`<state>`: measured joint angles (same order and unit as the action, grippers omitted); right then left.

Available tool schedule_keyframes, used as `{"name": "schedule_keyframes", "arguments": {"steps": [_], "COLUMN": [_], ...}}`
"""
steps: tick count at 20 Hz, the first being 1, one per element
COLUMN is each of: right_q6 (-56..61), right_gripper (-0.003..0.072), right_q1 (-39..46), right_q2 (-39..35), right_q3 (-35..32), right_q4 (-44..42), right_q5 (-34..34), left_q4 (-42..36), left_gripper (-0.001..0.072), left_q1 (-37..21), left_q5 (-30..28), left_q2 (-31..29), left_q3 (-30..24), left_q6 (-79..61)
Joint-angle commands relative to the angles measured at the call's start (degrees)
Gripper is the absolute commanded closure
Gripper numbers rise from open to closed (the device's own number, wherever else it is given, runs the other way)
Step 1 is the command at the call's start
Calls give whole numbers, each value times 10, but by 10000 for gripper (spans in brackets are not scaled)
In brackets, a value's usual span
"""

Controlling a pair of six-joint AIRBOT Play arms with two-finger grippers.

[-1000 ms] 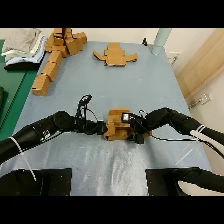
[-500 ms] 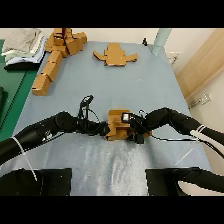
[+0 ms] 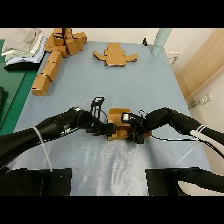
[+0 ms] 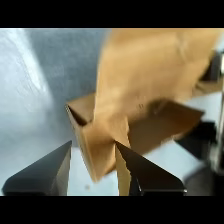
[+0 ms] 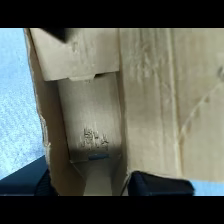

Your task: Fold the box.

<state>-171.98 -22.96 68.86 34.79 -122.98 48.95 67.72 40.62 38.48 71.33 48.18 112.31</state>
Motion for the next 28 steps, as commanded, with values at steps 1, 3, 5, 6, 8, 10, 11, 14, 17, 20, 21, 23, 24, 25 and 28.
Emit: {"name": "schedule_keyframes", "arguments": {"steps": [1, 3, 5, 6, 8, 10, 11, 14, 17, 20, 21, 23, 24, 25, 28], "right_q6": [0, 0, 0, 0, 0, 0, 0, 0, 0, 0, 0, 0, 0, 0, 0], "right_gripper": [162, 162, 162, 162, 162, 162, 162, 162, 162, 162, 162, 162, 162, 162, 162], "right_q1": [0, 0, 0, 0, 0, 0, 0, 0, 0, 0, 0, 0, 0, 0, 0], "right_q2": [0, 0, 0, 0, 0, 0, 0, 0, 0, 0, 0, 0, 0, 0, 0], "right_q3": [0, 0, 0, 0, 0, 0, 0, 0, 0, 0, 0, 0, 0, 0, 0], "right_q4": [0, 0, 0, 0, 0, 0, 0, 0, 0, 0, 0, 0, 0, 0, 0], "right_q5": [0, 0, 0, 0, 0, 0, 0, 0, 0, 0, 0, 0, 0, 0, 0], "left_q4": [129, 152, 172, 185, 207, 213, 212, 210, 208, 211, 211, 212, 212, 212, 207], "left_gripper": [278, 278, 278, 278, 278, 281, 281, 281, 282, 543, 649, 696, 697, 696, 695], "left_q1": [34, 49, 62, 68, 80, 87, 87, 87, 92, 97, 97, 97, 97, 97, 98], "left_q5": [95, 124, 146, 168, 218, 241, 239, 242, 217, 222, 232, 237, 234, 233, 231], "left_q2": [53, 76, 98, 112, 145, 174, 183, 189, 196, 203, 204, 204, 204, 204, 204], "left_q3": [72, 105, 138, 156, 196, 226, 231, 231, 231, 231, 231, 231, 231, 231, 231], "left_q6": [109, 140, 168, 180, 212, 221, 221, 221, 246, 272, 273, 284, 288, 288, 288]}}
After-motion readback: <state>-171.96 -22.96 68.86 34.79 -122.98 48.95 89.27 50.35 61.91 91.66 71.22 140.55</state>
